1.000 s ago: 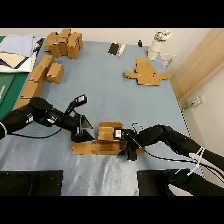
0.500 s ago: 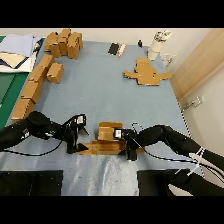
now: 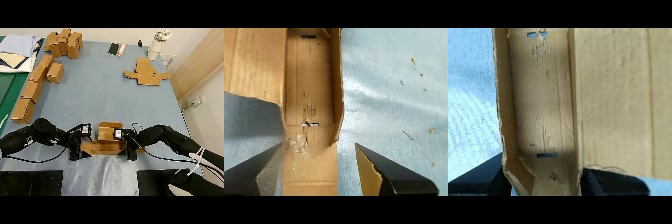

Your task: Fold the box.

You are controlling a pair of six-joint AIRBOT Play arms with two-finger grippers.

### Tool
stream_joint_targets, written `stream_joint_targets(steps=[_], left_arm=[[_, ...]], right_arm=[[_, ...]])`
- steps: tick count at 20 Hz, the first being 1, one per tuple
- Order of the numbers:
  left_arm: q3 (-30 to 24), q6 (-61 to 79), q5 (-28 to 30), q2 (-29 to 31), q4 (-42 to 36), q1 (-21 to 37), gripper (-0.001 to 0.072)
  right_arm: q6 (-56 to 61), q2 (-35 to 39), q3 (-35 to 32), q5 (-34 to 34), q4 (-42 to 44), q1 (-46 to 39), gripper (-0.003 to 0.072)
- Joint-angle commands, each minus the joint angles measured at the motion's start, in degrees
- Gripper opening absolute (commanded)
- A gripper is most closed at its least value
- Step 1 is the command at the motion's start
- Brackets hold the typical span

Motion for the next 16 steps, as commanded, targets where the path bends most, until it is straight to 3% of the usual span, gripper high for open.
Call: stream_joint_targets(steps=[1, 3, 5, 6, 11, 12, 14, 16], left_arm=[[-0.11, 0.04, 1.68, 0.07, -1.99, -0.66, 0.0697], [-0.11, 0.04, 2.01, 0.04, -2.23, -0.66, 0.0694], [-0.11, 0.02, 2.16, 0.04, -2.47, -1.05, 0.0550], [-0.13, 0.00, 2.56, 0.00, -2.71, -1.60, 0.0520], [-0.13, -0.31, 5.60, -0.13, -4.11, -3.78, 0.0513], [-0.13, -1.31, 5.88, -0.13, -4.07, -3.87, 0.0315], [-0.13, -1.73, 5.95, -0.26, -4.11, -3.87, 0.0231], [-0.13, -2.16, 5.84, -0.35, -4.11, -3.87, 0.0224]], right_arm=[[0.02, -0.02, 0.00, 0.00, 0.02, 0.00, 0.0502], [0.02, -0.02, 0.02, 0.00, 0.02, 0.00, 0.0502], [0.02, -0.02, 0.00, 0.00, 0.02, 0.00, 0.0502], [0.02, -0.02, 0.00, 0.00, 0.02, 0.00, 0.0503], [0.02, -0.02, 0.00, 0.00, 0.02, 0.00, 0.0503], [0.02, -0.02, 0.02, 0.00, 0.02, 0.00, 0.0502], [0.02, -0.02, 0.00, 0.00, 0.02, 0.00, 0.0503], [0.00, -0.02, 0.00, 0.00, 0.02, 0.00, 0.0503]])
